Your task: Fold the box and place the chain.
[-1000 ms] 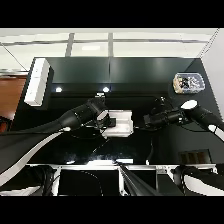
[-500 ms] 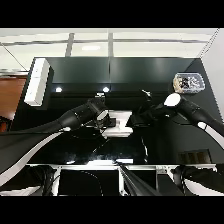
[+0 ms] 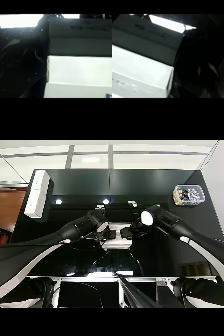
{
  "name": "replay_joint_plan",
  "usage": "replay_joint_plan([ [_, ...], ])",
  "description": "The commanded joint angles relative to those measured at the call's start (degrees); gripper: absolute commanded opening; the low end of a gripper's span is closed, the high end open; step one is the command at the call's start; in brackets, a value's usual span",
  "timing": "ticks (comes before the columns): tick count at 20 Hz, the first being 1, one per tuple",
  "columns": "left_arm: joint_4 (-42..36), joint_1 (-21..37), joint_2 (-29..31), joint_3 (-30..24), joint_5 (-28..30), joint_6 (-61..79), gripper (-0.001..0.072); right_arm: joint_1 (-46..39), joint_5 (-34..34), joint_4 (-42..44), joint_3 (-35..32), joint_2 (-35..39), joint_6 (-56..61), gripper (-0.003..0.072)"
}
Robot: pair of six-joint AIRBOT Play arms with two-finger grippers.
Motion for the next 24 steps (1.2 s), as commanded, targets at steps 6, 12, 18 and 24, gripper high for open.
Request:
replay_joint_plan([
  [6,0.02,0.04,0.0,-0.02,0.11,0.02,0.003,2.6,1.79,-5.03,1.49,-3.58,12.48,0.0264],
  [12,0.02,0.04,0.0,-0.02,0.09,0.02,0.003,2.6,2.19,-3.3,1.49,-4.11,14.49,0.0263],
  [18,0.02,0.04,0.0,-0.02,0.11,0.02,0.0031,2.6,1.77,-2.14,1.51,-4.5,14.73,0.0015],
  [24,0.02,0.04,0.0,-0.02,0.09,0.02,0.003,2.6,2.19,-2.21,1.77,-4.5,14.47,0.0178],
])
